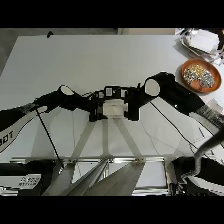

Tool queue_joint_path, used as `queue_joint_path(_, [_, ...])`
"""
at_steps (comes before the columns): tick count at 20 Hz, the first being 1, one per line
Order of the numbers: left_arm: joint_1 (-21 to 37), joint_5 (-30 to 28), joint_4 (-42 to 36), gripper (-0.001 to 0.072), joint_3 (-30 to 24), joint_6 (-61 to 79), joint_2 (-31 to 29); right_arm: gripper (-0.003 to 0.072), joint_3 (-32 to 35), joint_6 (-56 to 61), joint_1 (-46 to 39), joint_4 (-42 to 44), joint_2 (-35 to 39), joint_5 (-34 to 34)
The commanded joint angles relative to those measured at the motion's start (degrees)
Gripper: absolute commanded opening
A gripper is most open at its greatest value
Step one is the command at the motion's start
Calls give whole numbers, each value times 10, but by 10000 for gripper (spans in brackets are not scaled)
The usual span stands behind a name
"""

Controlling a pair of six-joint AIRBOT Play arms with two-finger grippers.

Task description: Fold the box and place the chain.

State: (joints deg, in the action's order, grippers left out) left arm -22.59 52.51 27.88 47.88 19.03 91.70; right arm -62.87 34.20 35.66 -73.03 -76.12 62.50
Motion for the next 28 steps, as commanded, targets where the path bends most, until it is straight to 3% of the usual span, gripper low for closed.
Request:
queue_joint_path(1, [0, 0, 0, 182, 0, 0, 0, 583, 0, -2, -8, 2, -10, -21])
queue_joint_path(3, [0, 0, 0, 182, 0, 0, 0, 582, 0, -4, -8, 2, -24, -21])
queue_joint_path(9, [0, 0, 0, 181, 0, 0, 0, 461, 0, -12, -13, 2, -31, -50])
queue_joint_path(13, [0, 0, 0, 181, 0, 0, 0, 435, 0, -10, -12, 16, -31, -36])
queue_joint_path(18, [0, 0, 0, 181, 0, 0, 0, 460, 0, -11, -13, 28, -30, 17])
queue_joint_path(20, [0, 0, 0, 181, 0, 0, 0, 546, -1, -12, -13, 31, -24, 23])
queue_joint_path(28, [0, 0, 0, 181, 0, 0, 0, 530, -40, -17, -31, 40, -23, 55])
